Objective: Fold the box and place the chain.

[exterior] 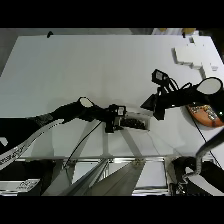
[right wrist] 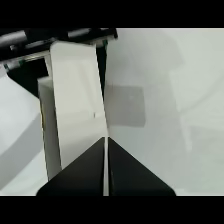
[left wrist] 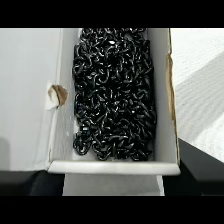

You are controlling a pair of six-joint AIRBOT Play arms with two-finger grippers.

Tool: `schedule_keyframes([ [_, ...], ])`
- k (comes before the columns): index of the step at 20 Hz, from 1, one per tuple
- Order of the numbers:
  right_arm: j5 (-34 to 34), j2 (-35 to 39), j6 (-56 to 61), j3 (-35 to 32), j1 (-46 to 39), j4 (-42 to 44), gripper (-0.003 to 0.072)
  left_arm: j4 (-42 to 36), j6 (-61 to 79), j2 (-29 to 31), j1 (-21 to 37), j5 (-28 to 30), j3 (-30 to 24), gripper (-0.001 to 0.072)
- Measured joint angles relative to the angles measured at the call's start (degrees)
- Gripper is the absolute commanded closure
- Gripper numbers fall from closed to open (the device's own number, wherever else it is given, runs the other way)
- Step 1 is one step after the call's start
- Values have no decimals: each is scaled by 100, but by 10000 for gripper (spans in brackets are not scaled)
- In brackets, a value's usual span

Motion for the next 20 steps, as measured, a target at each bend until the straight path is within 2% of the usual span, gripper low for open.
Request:
schedule_keyframes([
  [3,98,-87,146,13,125,-236,567,7,0,0,0,0,0,320],
  [5,313,-70,192,13,179,-330,494,15,0,0,2,2,0,320],
  [8,568,101,238,13,216,-466,427,0,0,0,0,0,0,320],
  [13,566,361,256,-50,278,-634,424,0,0,0,2,0,0,320],
  [20,81,417,254,-258,603,-710,408,2,-2,0,2,0,0,320],
])
